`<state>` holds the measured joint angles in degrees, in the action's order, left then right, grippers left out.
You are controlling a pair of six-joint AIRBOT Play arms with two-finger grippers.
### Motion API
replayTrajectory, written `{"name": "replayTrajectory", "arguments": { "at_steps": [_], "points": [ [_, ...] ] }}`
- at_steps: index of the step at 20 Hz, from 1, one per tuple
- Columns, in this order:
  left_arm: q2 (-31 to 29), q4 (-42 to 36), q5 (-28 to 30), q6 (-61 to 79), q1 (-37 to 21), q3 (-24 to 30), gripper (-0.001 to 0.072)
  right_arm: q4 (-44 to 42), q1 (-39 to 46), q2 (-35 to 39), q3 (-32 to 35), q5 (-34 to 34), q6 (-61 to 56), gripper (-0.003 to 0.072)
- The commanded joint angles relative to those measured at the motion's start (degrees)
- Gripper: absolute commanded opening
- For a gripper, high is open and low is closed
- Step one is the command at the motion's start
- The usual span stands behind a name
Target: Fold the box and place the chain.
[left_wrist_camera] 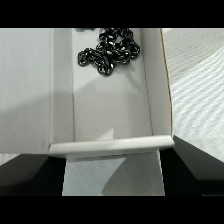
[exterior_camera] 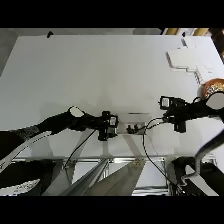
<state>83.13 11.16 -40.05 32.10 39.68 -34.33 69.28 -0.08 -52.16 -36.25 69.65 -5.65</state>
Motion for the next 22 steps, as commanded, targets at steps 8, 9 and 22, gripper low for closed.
{"name": "replayTrajectory", "arguments": {
  "at_steps": [8, 9, 22],
  "points": [
    [-0.04, 0.0, 0.0, 0.02, -0.02, 0.02, 0.0372, 1.88, 0.26, -5.97, 5.62, -5.86, 10.54, 0.0252],
    [-0.04, 0.02, 0.0, 0.02, -0.02, 0.02, 0.0372, 1.88, 0.26, -5.97, 6.08, -6.56, 10.73, 0.0252],
    [-0.04, 0.02, 0.0, 0.02, -0.02, 0.02, 0.0372, -0.52, 0.26, -10.03, 7.02, -12.9, 16.26, 0.022]
  ]
}}
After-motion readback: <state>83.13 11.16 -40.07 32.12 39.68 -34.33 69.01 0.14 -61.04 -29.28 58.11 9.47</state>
